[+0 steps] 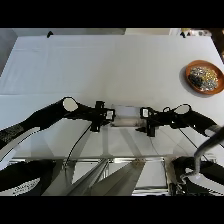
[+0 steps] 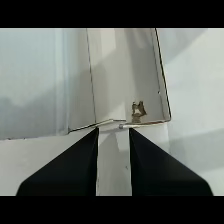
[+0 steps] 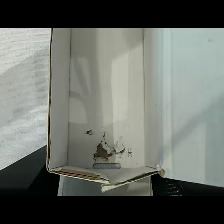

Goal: Fold the box and place the chain.

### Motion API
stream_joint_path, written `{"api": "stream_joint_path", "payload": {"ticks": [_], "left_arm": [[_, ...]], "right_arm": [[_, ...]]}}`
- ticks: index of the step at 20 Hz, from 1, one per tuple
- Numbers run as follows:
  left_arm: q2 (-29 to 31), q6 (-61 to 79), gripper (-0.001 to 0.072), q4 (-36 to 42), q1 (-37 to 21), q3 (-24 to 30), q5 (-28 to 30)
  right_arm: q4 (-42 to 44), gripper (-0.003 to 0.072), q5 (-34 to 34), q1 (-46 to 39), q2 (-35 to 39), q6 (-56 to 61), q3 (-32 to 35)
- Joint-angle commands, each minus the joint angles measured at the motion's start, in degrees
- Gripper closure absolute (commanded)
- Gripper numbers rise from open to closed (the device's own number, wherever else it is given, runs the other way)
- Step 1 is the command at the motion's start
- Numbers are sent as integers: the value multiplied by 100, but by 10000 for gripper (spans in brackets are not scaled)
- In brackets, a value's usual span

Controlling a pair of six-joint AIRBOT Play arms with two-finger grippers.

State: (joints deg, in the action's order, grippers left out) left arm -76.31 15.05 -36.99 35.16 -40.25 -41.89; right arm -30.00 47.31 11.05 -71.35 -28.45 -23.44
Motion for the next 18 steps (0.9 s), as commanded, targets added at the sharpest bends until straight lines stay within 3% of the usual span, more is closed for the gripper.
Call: {"api": "stream_joint_path", "payload": {"ticks": [1, 8, 11, 12, 13, 15, 16, 17, 18], "left_arm": [[-35, 37, 513, 299, 61, -7, 90], [-321, -4, 512, 675, 282, -11, 481], [-321, 0, 469, 809, 328, -11, 481], [-328, 2, 367, 826, 380, -11, 503], [-354, 2, 315, 828, 428, -11, 507], [-437, 0, 307, 826, 535, -11, 509], [-474, 0, 229, 826, 579, -11, 518], [-487, 0, 65, 828, 619, -11, 533], [-487, -7, 18, 861, 640, -11, 597]], "right_arm": [[0, 369, 2, 2, 4, 0, -2], [0, 369, 2, 2, 4, 0, -2], [0, 369, 2, 2, 4, 0, -2], [0, 369, 2, 2, 4, 0, -2], [0, 369, 2, 2, 4, 0, -2], [0, 369, 2, 2, 4, 0, -2], [0, 369, 2, 2, 4, 0, -2], [0, 369, 2, 2, 4, 0, -2], [0, 369, 2, 2, 4, 0, -2]]}}
